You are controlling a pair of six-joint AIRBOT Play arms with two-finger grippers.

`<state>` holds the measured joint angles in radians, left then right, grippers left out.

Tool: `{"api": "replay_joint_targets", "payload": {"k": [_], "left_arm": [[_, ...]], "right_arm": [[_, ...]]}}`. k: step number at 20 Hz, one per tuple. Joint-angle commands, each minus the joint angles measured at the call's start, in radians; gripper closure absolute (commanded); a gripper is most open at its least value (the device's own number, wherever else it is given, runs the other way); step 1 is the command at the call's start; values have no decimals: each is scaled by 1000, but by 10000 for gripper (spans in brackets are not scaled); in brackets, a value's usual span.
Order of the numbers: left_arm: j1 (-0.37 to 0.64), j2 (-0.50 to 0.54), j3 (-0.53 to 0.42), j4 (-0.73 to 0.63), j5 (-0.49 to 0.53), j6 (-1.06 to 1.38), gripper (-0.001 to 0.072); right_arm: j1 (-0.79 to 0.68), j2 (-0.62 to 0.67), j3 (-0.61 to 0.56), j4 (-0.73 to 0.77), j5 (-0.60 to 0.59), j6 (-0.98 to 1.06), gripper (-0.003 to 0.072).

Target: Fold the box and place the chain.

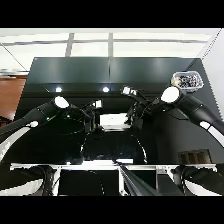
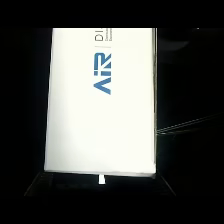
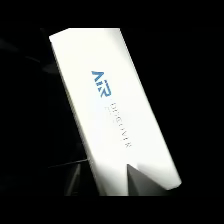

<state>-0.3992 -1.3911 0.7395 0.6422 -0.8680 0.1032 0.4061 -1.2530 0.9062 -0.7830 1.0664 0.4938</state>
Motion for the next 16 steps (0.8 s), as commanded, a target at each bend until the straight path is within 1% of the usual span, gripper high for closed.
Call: {"api": "replay_joint_targets", "payload": {"k": [1, 2, 4, 5, 7, 8, 9, 11, 16], "left_arm": [[1, -1, 0, 0, 1, 1, 321], [1, -1, 0, 0, 1, 1, 321], [0, -1, 0, 0, 0, 1, 321], [0, -1, 0, 0, 0, 1, 321], [1, -1, 0, 0, 0, 1, 321], [1, -1, 0, 0, 0, 1, 321], [1, -1, 0, 0, 0, 1, 321], [1, -1, 0, 0, 0, 1, 321], [1, -1, 0, 0, 3, 1, 321]], "right_arm": [[-62, 16, -26, 97, 102, 181, 675], [-76, 14, -58, 170, 105, 188, 677], [-99, 10, -127, 409, 98, 183, 677], [-102, 0, -147, 505, 95, 183, 677], [-98, -35, -160, 597, 81, 198, 676], [-94, -58, -160, 607, 68, 225, 675], [-92, -82, -160, 597, 29, 267, 670], [-78, -115, -160, 547, -47, 330, 669], [-55, -130, -160, 407, -135, 427, 670]]}}
